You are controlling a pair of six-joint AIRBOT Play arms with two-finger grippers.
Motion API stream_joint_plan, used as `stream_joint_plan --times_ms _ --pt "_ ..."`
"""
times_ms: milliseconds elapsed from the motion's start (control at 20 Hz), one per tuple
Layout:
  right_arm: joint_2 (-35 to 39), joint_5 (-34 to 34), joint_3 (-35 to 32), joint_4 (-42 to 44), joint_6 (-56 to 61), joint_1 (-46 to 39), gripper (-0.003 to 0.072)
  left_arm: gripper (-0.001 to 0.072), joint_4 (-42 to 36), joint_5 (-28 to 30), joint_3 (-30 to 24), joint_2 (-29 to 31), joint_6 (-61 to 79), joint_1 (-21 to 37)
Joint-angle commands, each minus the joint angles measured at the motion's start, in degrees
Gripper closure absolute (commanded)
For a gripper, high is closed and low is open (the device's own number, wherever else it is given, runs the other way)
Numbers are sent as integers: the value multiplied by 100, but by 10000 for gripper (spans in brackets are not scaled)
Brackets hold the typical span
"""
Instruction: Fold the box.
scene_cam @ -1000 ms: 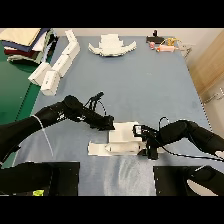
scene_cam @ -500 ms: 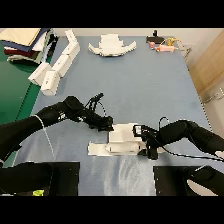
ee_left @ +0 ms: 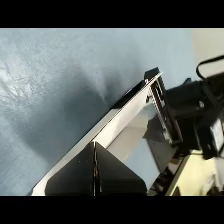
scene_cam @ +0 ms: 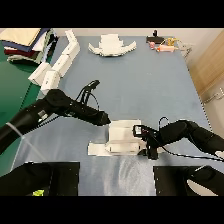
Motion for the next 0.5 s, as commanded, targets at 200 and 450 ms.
stream_joint_plan --times_ms 200,450 --pt "4 -2 2 9 26 0 204 696 1211 -789 -817 2430 756 -2" --pt "4 -2 2 7 24 0 205 15 1213 -776 -1672 3121 1421 -59"
